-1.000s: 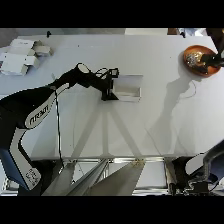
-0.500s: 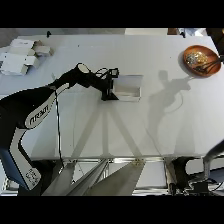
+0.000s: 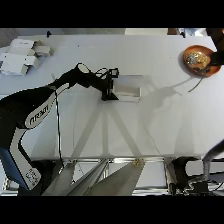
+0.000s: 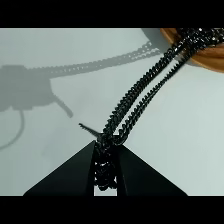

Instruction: Fold the box and place the chain.

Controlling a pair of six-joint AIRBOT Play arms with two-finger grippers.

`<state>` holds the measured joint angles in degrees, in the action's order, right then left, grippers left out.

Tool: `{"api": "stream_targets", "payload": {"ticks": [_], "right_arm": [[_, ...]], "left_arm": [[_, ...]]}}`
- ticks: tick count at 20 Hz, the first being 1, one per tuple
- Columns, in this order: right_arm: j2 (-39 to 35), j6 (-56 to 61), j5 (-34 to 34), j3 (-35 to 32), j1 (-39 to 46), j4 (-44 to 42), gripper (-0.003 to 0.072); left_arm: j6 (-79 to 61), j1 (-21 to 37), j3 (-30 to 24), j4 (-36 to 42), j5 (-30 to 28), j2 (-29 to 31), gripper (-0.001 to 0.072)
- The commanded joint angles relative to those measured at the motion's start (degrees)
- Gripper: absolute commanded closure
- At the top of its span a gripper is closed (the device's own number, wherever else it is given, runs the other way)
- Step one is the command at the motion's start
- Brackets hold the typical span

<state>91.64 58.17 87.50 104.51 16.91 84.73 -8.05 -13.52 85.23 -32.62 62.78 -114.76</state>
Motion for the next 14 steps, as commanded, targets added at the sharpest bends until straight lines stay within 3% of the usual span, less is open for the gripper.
{"api": "stream_targets", "payload": {"ticks": [1, 6, 14], "right_arm": [[-0.2, -2.8, 0.2, 0.0, -5.8, -1.5, 0.0674], [-0.2, -3.2, -0.7, -1.1, -12.6, -8.3, 0.0674], [-0.7, -1.7, 1.4, -2.8, -23.6, -8.8, 0.0675]], "left_arm": [[0.0, 0.0, 0.0, 0.0, 0.0, 0.0, 0.0332], [0.0, 0.0, 0.0, 0.0, 0.0, 0.0, 0.0332], [0.0, 0.0, 0.0, 0.0, 0.0, 0.0, 0.0332]]}}
